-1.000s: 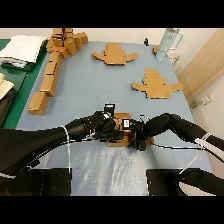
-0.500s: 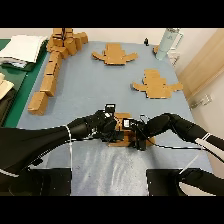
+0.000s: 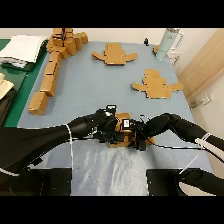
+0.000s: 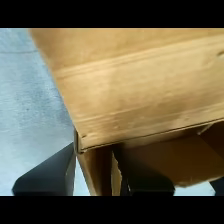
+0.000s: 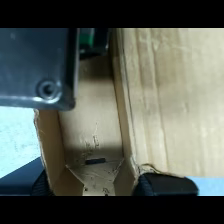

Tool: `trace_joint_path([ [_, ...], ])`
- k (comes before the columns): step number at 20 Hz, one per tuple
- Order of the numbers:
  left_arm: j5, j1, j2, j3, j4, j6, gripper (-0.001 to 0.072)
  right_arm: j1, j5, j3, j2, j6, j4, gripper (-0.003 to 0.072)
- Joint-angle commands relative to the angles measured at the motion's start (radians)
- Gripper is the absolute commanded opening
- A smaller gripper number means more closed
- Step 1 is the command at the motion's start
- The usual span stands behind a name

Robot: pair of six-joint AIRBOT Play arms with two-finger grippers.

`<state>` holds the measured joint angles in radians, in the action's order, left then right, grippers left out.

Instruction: Fold the box.

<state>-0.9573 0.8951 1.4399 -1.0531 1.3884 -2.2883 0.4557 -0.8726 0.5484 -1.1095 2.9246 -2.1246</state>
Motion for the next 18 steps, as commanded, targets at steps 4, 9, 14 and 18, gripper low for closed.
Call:
trace_joint_path([
  [4,-0.023,-0.037,0.001,-0.047,0.016,-0.002,0.0315,0.000,-0.001,0.000,0.000,-0.003,0.000,0.0584],
  [9,-0.106,-0.037,0.034,-0.057,0.008,-0.002,0.0315,0.000,-0.001,0.000,0.000,-0.003,0.000,0.0584],
  [14,-0.157,-0.036,0.109,-0.140,-0.021,-0.006,0.0315,0.000,-0.001,0.000,0.000,-0.003,0.000,0.0584],
  [18,-0.223,-0.036,0.138,-0.163,-0.021,-0.035,0.0313,0.000,-0.001,0.000,0.000,-0.003,0.000,0.0584],
])
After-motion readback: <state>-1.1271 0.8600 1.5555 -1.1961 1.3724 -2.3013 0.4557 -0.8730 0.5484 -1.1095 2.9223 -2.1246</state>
